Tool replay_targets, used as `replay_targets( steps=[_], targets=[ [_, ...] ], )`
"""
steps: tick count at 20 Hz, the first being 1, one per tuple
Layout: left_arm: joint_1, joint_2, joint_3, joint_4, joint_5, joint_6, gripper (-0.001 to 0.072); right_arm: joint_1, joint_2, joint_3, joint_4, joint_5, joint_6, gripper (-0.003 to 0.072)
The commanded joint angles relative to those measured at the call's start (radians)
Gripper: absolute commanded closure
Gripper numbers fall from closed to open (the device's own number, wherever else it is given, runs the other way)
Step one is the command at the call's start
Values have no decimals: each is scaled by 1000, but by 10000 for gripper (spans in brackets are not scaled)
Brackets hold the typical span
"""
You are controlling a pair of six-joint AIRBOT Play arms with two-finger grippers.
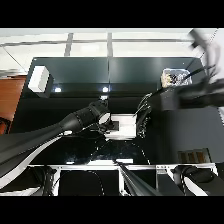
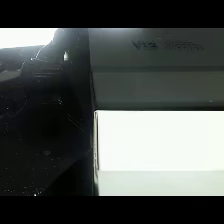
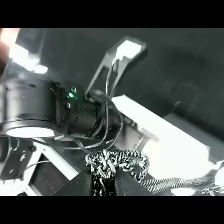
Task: Fold the box and place the chain.
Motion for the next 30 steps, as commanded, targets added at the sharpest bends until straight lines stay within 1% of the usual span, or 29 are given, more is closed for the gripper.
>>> replay_targets(
  steps=[1, 6, 8, 10, 11, 12, 13, 15, 17, 19, 21, 22, 23, 24, 25, 26, 27, 28, 30],
  targets=[
    [0, 0, 0, 0, 0, 0, 682, 88, 0, -192, 61, -183, 0, 675],
    [0, 0, 0, 0, 0, 0, 682, 163, -26, -370, 82, -389, 9, 675],
    [0, 0, 0, 0, 0, 0, 682, 184, -58, -407, 81, -417, 9, 675],
    [0, 0, 0, 0, 0, 0, 682, 201, -98, -414, 66, -437, 8, 674],
    [0, 0, 0, 0, 0, 0, 682, 201, -112, -414, 66, -449, 7, 645],
    [0, 0, 0, 0, 0, 0, 682, 198, -116, -414, 63, -459, 5, 408],
    [0, 0, 0, 0, 0, 0, 682, 186, -112, -410, 59, -445, -9, 365],
    [0, 0, 0, 0, 0, 0, 682, 103, -94, -369, 12, -304, -59, 365],
    [0, 0, 0, 0, -1, 0, 682, -37, -43, -329, -84, -153, -127, 365],
    [0, 0, 0, 0, -1, 0, 682, -166, 16, -338, -246, -111, -203, 365],
    [0, 0, 0, 0, -6, 0, 682, -235, 31, -399, -396, -133, -281, 362],
    [0, 0, 0, 2, -7, 3, 682, -242, 30, -452, -409, -182, -352, 223],
    [0, 0, 0, 2, -7, 3, 682, -237, 30, -517, -387, -256, -441, -25],
    [0, 0, 0, 1, -7, 3, 682, -224, 29, -571, -347, -327, -529, -26],
    [0, 0, 0, 1, -7, 3, 682, -202, 29, -624, -281, -398, -660, -25],
    [0, 0, 0, 0, -8, 3, 682, -172, 29, -665, -216, -456, -814, -25],
    [0, 0, 0, 0, -7, 3, 682, -133, 29, -702, -152, -499, -1026, -24],
    [0, 0, 0, 0, -8, 3, 682, -103, 17, -715, -96, -499, -1189, -17],
    [0, 0, 0, 0, -8, 3, 682, -62, -58, -716, 43, -498, -1366, -16]
  ],
)
